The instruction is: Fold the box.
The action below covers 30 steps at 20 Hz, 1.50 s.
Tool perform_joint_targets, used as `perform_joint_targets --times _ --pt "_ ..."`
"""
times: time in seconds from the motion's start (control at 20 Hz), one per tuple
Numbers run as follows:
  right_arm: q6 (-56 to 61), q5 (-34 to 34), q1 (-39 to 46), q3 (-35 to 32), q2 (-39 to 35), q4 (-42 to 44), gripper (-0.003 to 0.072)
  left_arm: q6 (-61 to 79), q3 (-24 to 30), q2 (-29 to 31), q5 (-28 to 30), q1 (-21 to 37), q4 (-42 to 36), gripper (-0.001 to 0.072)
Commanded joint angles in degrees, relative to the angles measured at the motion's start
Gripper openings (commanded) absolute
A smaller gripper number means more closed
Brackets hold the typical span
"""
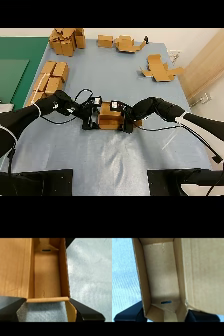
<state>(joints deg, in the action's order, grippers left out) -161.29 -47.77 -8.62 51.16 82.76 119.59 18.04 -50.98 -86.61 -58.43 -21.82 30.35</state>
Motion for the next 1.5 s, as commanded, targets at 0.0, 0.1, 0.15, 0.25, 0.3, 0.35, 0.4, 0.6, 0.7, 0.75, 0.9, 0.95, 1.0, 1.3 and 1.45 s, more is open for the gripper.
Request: perform_joint_targets --times 0.0,0.1,0.15,0.25,0.3,0.35,0.4,0.6,0.7,0.75,0.9,0.95,1.0,1.3,1.45 --pt "-0.02 0.07 0.00 -0.04 0.02 0.00 0.0444 -0.09 -0.07 -0.11 1.09 -0.81 -0.31 0.0684" --pt "-0.04 0.07 0.00 -0.04 0.02 -0.02 0.0444 -0.09 -0.07 -0.09 2.14 -1.18 0.39 0.0683" --pt "-0.02 0.07 0.00 -0.04 0.02 -0.02 0.0444 -0.07 -0.07 -0.09 2.78 -1.33 0.87 0.0683" --pt "-0.02 0.07 0.00 -0.04 0.02 -0.02 0.0444 -0.11 -0.07 -0.09 2.84 -1.40 1.40 0.0683" --pt "-0.02 0.07 0.00 -0.04 0.02 -0.02 0.0444 -0.11 -0.07 -0.09 2.75 -1.40 1.40 0.0682" --pt "-0.02 0.07 0.00 -0.04 0.02 -0.02 0.0444 -0.13 -0.07 -0.09 2.73 -1.40 1.49 0.0647" --pt "-0.02 0.04 0.00 -0.04 0.02 -0.02 0.0444 -0.09 -0.07 -0.09 2.36 -1.40 1.88 0.0414" --pt "-0.02 -0.44 0.04 -0.04 0.00 -0.04 0.0452 -0.09 -0.07 -0.09 1.88 -1.40 2.25 0.0348" --pt "0.39 -0.52 0.07 -0.04 -0.17 -0.17 0.0619 -0.09 -0.07 -0.09 1.86 -1.40 2.25 0.0348" --pt "1.11 -0.55 0.09 -0.02 -0.39 -0.57 0.0659 -0.09 -0.07 -0.09 1.86 -1.40 2.25 0.0348" --pt "4.79 -1.29 0.11 -0.02 -1.99 -4.20 0.0660 -0.11 -0.07 -0.09 1.88 -1.40 2.25 0.0347" --pt "6.08 -1.40 0.09 -0.02 -2.69 -5.20 0.0660 -0.11 -0.07 -0.09 1.90 -1.40 2.27 0.0348" --pt "6.97 -1.66 0.11 -0.02 -3.50 -5.79 0.0660 -0.11 -0.07 -0.09 1.90 -1.40 2.27 0.0348" --pt "12.39 -2.49 0.22 -0.04 -7.63 -7.91 0.0674 -1.01 -0.07 -0.09 1.95 -1.40 3.41 0.0348" --pt "17.51 -3.43 0.22 -0.04 -10.25 -10.62 0.0673 -1.64 -0.07 -0.09 1.88 -1.38 5.53 0.0348"
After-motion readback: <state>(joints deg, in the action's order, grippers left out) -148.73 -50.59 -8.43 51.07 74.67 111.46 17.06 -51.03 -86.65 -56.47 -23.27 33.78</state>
